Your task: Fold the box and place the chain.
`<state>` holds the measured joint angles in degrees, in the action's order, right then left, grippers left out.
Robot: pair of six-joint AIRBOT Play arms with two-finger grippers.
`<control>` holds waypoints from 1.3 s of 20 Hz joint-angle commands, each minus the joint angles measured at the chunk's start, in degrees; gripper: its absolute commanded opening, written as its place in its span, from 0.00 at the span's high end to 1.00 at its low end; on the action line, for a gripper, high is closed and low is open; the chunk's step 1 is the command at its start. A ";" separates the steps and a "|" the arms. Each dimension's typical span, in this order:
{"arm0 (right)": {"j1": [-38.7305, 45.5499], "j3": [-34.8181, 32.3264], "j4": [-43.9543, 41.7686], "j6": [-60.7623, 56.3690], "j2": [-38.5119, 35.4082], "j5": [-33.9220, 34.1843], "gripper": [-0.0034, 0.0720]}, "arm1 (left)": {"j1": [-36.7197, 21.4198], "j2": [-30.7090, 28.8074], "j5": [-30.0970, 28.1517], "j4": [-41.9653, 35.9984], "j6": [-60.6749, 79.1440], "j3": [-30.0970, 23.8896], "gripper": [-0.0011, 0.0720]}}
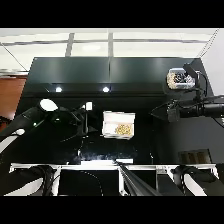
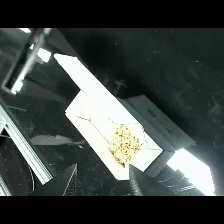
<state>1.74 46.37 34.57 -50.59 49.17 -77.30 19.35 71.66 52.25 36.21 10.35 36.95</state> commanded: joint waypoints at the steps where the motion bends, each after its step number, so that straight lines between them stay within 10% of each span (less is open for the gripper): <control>1: -0.07 0.02 0.00 0.00 0.00 -0.15 0.45 | 2.95 3.39 -0.57 -1.16 4.61 -0.02 0.02; 26: -0.07 0.02 0.00 -0.02 0.00 -1.11 0.45 | 7.52 5.14 -5.25 -4.22 4.59 0.46 0.02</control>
<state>1.69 46.37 34.59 -50.57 49.17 -78.39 26.50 76.75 47.05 32.21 15.03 37.34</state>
